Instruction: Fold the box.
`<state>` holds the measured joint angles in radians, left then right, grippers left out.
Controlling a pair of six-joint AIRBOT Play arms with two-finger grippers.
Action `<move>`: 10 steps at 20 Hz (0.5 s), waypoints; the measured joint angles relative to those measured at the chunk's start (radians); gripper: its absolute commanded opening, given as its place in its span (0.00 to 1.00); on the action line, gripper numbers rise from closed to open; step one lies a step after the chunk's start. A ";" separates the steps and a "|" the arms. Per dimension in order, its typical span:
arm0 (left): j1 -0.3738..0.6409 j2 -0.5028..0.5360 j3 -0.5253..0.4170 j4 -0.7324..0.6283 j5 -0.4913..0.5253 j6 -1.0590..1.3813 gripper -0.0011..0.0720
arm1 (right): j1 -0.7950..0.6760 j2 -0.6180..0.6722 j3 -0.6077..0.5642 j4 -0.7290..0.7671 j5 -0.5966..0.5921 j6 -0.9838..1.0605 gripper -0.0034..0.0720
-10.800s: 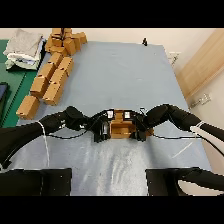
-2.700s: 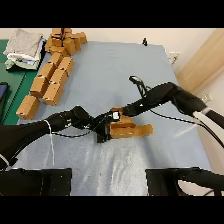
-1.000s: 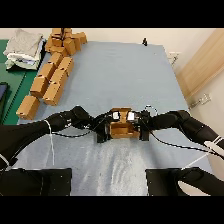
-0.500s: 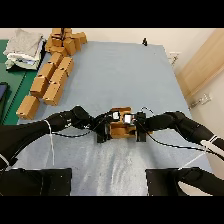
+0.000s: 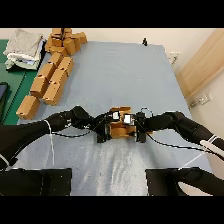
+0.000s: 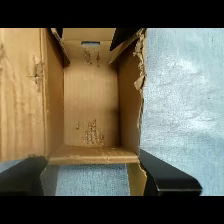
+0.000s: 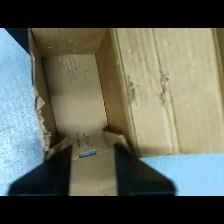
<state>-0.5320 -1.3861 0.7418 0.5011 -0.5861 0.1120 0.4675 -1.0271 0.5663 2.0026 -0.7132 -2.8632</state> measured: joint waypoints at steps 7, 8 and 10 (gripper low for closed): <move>0.000 0.000 0.000 -0.001 0.000 -0.001 0.59 | -0.014 0.130 0.035 -0.490 -0.114 0.681 0.05; 0.000 0.000 0.000 0.000 0.000 -0.001 0.59 | -0.035 0.147 0.038 -0.601 -0.131 0.842 0.05; 0.000 0.000 0.000 0.000 0.000 -0.001 0.59 | -0.108 0.156 0.042 -0.734 -0.166 1.109 0.05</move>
<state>-0.5320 -1.3861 0.7418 0.5007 -0.5858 0.1112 0.3599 -0.8715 0.6079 1.2686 -0.8787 -1.7538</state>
